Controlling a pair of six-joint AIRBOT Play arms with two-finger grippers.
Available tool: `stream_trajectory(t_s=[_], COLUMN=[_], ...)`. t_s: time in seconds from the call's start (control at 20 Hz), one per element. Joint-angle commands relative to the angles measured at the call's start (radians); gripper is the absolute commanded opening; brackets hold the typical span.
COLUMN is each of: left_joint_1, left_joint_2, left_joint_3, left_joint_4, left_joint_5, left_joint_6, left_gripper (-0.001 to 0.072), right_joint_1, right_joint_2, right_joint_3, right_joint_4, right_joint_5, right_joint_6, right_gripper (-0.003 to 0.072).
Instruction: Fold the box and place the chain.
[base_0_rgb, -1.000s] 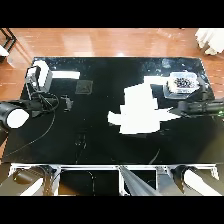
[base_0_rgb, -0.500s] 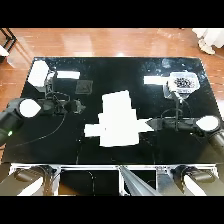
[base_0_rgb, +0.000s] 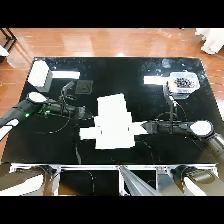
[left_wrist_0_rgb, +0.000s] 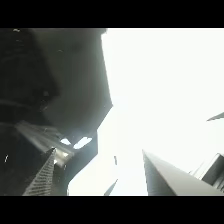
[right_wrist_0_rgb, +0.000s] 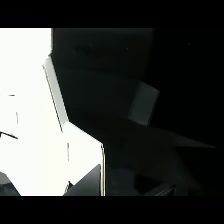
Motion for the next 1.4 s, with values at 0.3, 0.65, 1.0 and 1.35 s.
stream_trajectory(t_s=[0.3,0.65,1.0,1.35], left_joint_1=[0.010,0.009,-0.009,-0.024], left_joint_2=[-0.162,-0.192,-0.237,-0.293], left_joint_3=[0.032,0.117,0.120,0.127], left_joint_4=[-0.214,-0.142,-0.146,-0.156], left_joint_5=[-0.119,-0.153,-0.174,-0.199], left_joint_6=[0.356,0.355,0.352,0.405], left_gripper=[0.0637,0.0639,0.0639,0.0639], right_joint_1=[0.004,0.004,0.004,0.004], right_joint_2=[0.000,0.000,0.000,0.000], right_joint_3=[-0.002,-0.002,-0.002,-0.002], right_joint_4=[0.003,0.003,0.000,0.000], right_joint_5=[0.016,0.016,0.016,0.016], right_joint_6=[0.018,0.026,0.026,0.032], right_gripper=[0.0021,0.0021,0.0020,0.0021])
